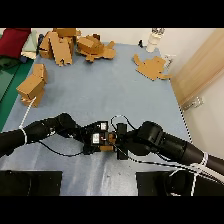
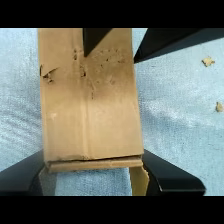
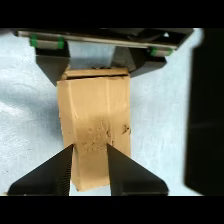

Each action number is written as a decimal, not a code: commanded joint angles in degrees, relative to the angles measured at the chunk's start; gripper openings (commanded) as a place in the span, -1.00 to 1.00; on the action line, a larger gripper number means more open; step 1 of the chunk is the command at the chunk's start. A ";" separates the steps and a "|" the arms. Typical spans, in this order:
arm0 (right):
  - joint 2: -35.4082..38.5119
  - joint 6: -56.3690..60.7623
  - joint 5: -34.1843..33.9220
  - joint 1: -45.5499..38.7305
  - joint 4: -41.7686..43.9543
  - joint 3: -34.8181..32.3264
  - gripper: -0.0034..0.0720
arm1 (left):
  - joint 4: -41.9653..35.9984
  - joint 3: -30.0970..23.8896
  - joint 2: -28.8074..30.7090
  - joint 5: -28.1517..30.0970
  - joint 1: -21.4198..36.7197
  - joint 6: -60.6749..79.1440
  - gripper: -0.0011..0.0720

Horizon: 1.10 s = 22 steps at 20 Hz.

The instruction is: Fold the box.

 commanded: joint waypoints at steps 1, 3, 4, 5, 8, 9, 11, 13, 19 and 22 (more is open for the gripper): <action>-0.04 1.99 -1.75 0.07 -1.07 1.55 -0.16 | 0.13 0.02 0.02 0.00 0.04 0.31 -0.06; -0.04 1.97 -1.84 0.07 -1.07 1.88 -0.16 | 0.13 0.02 0.02 0.00 0.04 0.31 -0.06; -0.07 1.97 -1.86 0.07 -1.07 1.88 -0.16 | 0.13 0.02 0.02 0.00 0.04 0.31 -0.06; -0.04 1.97 -1.84 0.07 -1.05 1.88 -0.16 | 0.13 0.02 0.02 0.00 0.04 0.31 -0.06; -0.04 1.99 -1.86 0.07 0.00 1.88 -0.16 | 0.13 0.02 0.02 0.00 0.04 0.31 -0.06; -0.04 1.97 -1.86 0.07 0.09 1.88 -0.16 | 0.13 0.02 0.02 0.00 0.04 0.31 -0.06; -0.04 1.99 -1.86 0.07 0.07 1.88 -0.16 | 0.13 0.02 0.02 0.00 0.04 0.28 -0.06; -0.04 1.99 -1.86 0.07 0.09 1.90 -0.16 | 0.13 0.02 0.02 0.00 0.04 0.31 -0.06; -0.04 1.99 -2.23 0.07 0.09 4.09 -0.16 | 0.13 0.02 0.02 0.00 0.04 0.31 -0.06; -0.09 1.99 -2.71 0.07 0.07 4.20 -0.45 | 0.15 0.02 0.02 0.00 0.04 0.28 -0.06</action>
